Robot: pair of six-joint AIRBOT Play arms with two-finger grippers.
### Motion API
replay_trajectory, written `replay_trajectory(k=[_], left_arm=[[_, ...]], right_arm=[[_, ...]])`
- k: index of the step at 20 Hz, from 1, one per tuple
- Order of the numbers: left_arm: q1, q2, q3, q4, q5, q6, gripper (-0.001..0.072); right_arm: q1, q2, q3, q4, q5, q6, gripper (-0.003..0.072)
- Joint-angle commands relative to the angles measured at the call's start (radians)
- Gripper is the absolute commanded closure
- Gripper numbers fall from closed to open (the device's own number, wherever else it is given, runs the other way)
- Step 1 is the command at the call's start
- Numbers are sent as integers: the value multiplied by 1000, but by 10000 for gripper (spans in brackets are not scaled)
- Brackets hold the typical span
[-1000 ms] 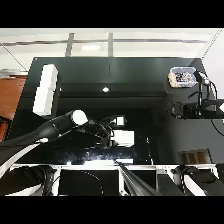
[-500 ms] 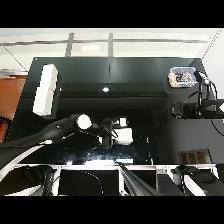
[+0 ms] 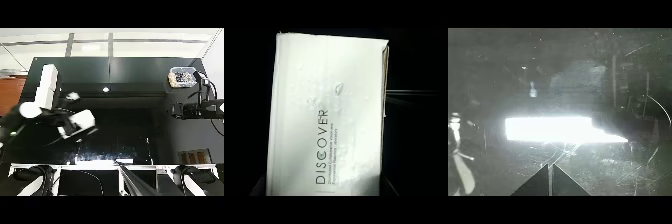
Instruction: Fold the box and place the chain.
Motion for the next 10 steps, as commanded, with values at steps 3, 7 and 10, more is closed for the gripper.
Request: replay_trajectory(k=[3,7,10], left_arm=[[526,121,-46,110,-171,-157,341],[741,121,-42,297,-266,-171,341],[831,119,-42,224,-131,-192,341]], right_arm=[[0,0,1,36,2,-64,648],[0,0,1,35,-8,-87,648],[0,0,1,35,-10,-91,648]])
